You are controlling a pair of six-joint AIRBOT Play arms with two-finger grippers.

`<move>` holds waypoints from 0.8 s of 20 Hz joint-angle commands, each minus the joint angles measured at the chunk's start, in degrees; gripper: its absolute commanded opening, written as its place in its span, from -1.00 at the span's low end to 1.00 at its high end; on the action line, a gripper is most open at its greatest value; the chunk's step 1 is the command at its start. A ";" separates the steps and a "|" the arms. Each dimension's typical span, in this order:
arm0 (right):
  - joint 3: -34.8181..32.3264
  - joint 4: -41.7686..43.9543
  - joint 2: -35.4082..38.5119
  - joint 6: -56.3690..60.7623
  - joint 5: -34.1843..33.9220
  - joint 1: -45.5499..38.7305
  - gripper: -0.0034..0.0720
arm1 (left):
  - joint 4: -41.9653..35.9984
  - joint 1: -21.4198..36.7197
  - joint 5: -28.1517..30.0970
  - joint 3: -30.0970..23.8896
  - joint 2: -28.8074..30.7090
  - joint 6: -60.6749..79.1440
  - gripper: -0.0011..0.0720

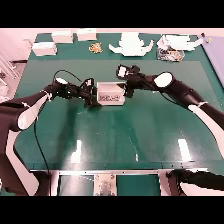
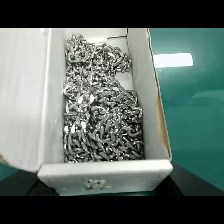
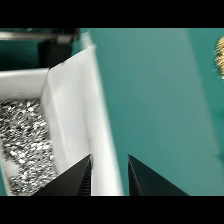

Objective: Fold the box and place the chain.

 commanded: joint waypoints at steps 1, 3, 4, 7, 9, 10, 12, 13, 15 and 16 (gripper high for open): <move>2.71 0.55 2.32 -0.35 -0.22 -0.85 -0.17 | 0.02 0.04 0.00 0.04 0.04 0.02 0.73; 4.13 2.03 0.79 -3.63 -1.51 -1.29 -0.20 | 0.02 0.04 0.04 0.04 0.04 0.04 0.73; 4.87 3.19 -0.46 -5.05 -1.68 -1.53 -0.20 | 0.00 0.04 0.07 0.04 0.04 0.02 0.73; 7.02 5.81 -5.51 -7.28 -0.61 -1.79 -0.20 | 0.02 0.02 0.00 0.04 0.04 0.02 0.73; 7.54 5.81 -8.41 -7.41 2.01 -1.79 -0.20 | 0.02 0.04 0.02 0.04 0.04 0.02 0.73; 7.56 5.81 -9.33 -7.39 3.17 -1.90 -0.20 | 0.02 0.04 0.02 0.04 0.04 0.02 0.73; 7.65 5.84 -10.36 -7.39 6.67 -2.19 -0.20 | 0.00 0.04 0.00 0.04 0.04 0.04 0.73; 7.65 5.81 -10.38 -7.37 8.28 -2.27 -0.20 | 0.00 0.04 0.02 0.04 0.04 0.04 0.73; 7.80 5.84 -10.36 -7.37 10.38 -2.47 -0.20 | 0.02 0.04 0.02 0.04 0.04 0.02 0.73; 7.87 5.86 -10.36 -7.37 10.88 -2.45 -0.20 | 0.02 0.04 0.04 0.04 0.04 0.04 0.73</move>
